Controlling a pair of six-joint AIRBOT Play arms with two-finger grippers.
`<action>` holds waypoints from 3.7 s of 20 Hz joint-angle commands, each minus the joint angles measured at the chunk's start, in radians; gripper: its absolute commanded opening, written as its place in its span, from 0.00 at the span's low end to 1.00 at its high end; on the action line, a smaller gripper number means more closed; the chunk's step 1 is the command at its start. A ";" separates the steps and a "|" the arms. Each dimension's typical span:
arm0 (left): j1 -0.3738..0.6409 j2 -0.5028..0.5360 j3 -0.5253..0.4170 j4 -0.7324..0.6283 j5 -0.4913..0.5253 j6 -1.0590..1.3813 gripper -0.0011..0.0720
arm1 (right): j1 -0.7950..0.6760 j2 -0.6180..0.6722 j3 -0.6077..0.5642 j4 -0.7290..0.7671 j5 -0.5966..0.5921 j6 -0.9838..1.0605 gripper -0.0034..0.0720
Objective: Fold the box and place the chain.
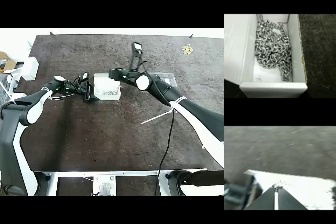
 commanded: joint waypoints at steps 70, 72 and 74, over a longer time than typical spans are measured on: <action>0.000 0.000 0.000 0.000 0.000 0.000 0.73 | -0.324 -0.355 0.222 0.853 0.882 -1.998 0.48; 0.000 0.000 0.000 0.000 0.000 0.000 0.73 | -0.320 -0.357 0.222 0.848 0.882 -2.005 0.57; 0.000 0.000 0.000 0.000 0.000 0.000 0.73 | -0.312 -0.367 0.222 0.836 0.866 -2.023 0.57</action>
